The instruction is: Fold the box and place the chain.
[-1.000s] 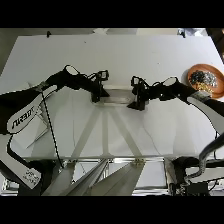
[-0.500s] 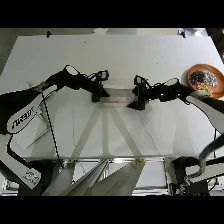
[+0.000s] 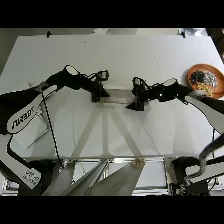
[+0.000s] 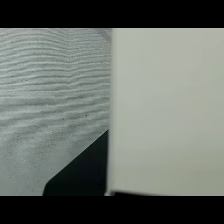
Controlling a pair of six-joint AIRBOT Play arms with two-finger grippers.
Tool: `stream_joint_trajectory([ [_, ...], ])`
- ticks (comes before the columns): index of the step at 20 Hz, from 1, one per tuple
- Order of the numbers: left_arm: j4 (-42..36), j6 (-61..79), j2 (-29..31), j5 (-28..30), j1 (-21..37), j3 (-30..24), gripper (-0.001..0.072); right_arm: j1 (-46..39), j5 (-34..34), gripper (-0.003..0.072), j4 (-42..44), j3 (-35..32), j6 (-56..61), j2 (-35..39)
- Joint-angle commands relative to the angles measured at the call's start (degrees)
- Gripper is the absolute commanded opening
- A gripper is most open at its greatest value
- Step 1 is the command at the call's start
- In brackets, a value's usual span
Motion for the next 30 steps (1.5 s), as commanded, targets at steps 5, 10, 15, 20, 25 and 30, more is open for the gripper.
stream_joint_trajectory([
  [5,0.0,0.0,0.0,0.0,0.0,0.0,0.001,0.2,-0.1,0.069,-0.4,0.1,-0.2,-0.1],
  [10,0.0,0.0,0.0,0.0,0.0,0.0,0.001,0.2,-0.1,0.0689,-0.4,0.1,-0.2,-0.1],
  [15,0.0,0.0,0.0,0.0,0.0,0.0,0.001,0.2,-0.1,0.0456,-0.4,0.1,-0.2,-0.1],
  [20,0.0,0.0,0.0,0.0,0.0,0.0,0.001,0.2,-0.1,0.0457,-0.4,0.1,-0.2,-0.1],
  [25,0.0,0.0,0.0,0.0,0.0,0.0,0.001,0.2,-0.1,0.0457,-0.4,0.1,-0.2,-0.1],
  [30,0.0,0.0,0.0,0.0,0.0,0.0,0.001,0.2,-0.1,0.0457,-0.4,0.1,-0.2,-0.1],
])
